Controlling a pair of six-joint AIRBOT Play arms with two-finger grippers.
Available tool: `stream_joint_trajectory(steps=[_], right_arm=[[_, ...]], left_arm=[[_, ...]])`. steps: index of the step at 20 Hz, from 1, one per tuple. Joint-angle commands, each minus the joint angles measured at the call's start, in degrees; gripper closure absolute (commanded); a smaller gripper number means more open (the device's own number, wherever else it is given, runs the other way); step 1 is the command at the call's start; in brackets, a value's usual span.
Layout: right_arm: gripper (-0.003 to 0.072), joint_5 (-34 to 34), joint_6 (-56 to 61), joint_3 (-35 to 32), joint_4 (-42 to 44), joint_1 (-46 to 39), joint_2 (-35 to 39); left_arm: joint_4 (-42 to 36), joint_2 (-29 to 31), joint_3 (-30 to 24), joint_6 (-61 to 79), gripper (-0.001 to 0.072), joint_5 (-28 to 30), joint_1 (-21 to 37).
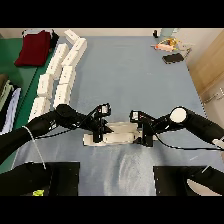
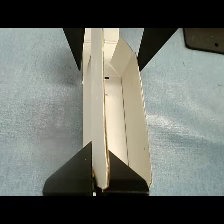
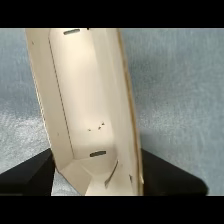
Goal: Fold the box.
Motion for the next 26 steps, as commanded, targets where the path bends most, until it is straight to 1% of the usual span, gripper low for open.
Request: stream_joint_trajectory(steps=[1, 3, 6, 12, 16, 17, 21, 23, 24, 26], right_arm=[[-0.0025, 0.6, -0.3, 0.0, 0.1, 0.1, -0.1], [-0.0019, 1.2, -0.6, 0.0, 0.1, 0.3, -0.5], [-0.0019, 0.3, -7.2, -1.4, 1.2, 0.3, -1.0], [-0.0019, -3.8, -19.7, -4.9, 9.4, -1.8, -1.3], [-0.0014, -5.6, -20.3, -5.0, 10.5, -1.9, -4.2], [0.0004, -5.6, -20.2, -5.0, 10.7, -1.9, -4.5], [0.0004, -5.3, -20.0, -5.0, 10.4, -2.8, -4.5], [0.0064, -3.8, -19.7, -5.0, 10.4, -4.1, -4.5], [0.0064, -3.5, -19.7, -5.0, 10.4, -4.5, -4.3], [0.0125, -1.6, -18.8, -5.0, 10.4, -5.0, -4.3]], left_arm=[[0.0, 0.0, 0.0, 0.0, 0.0697, 0.0, 0.0], [0.0, 0.0, 0.0, 0.0, 0.0697, 0.0, 0.0], [0.0, 0.0, 0.0, 0.0, 0.0697, 0.0, 0.0], [0.0, 0.0, 0.0, 0.0, 0.0697, 0.0, 0.0], [0.0, 0.0, 0.0, 0.0, 0.0697, 0.0, 0.0], [0.0, 0.0, 0.0, 0.0, 0.0697, 0.0, 0.0], [0.0, 0.0, 0.0, 0.0, 0.0697, 0.0, 0.0], [0.0, 0.0, 0.0, 0.0, 0.0697, 0.0, 0.0], [0.0, 0.0, 0.0, 0.0, 0.0697, 0.0, 0.0], [0.0, 0.0, 0.0, 0.0, 0.0697, 0.0, 0.0]])
